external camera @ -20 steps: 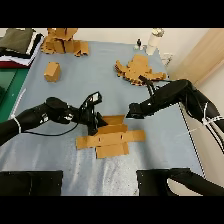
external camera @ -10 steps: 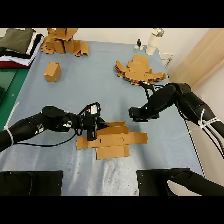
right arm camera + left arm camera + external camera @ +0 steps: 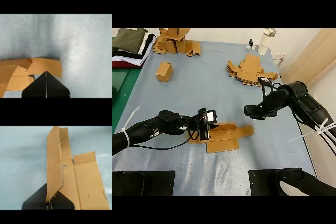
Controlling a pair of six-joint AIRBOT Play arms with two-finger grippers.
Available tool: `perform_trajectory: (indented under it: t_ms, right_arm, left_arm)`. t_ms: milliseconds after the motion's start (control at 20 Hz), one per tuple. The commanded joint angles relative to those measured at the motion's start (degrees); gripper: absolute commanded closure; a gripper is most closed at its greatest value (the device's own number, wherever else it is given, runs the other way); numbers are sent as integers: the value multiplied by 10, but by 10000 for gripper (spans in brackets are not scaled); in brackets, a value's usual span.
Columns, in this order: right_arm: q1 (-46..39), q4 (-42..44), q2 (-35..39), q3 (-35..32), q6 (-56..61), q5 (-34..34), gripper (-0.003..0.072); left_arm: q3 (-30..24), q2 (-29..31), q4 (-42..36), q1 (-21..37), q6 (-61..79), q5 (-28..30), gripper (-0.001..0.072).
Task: Fold the box.
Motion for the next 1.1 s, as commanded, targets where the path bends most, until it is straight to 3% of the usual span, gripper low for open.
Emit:
perform_trajectory:
  t_ms: [0,200,450,1050]
  right_arm:
    - [17,-7,7,1,7,1,685]
    - [18,-7,7,1,6,-9,686]
    - [18,-8,7,1,7,-4,686]
    - [18,-8,6,1,7,18,685]
  left_arm:
    - [-1,-7,1,-12,-27,-21,699]
    - [-1,0,1,0,-62,-23,699]
    - [-1,26,3,39,-102,-90,699]
    - [0,-10,43,45,-106,-154,698]
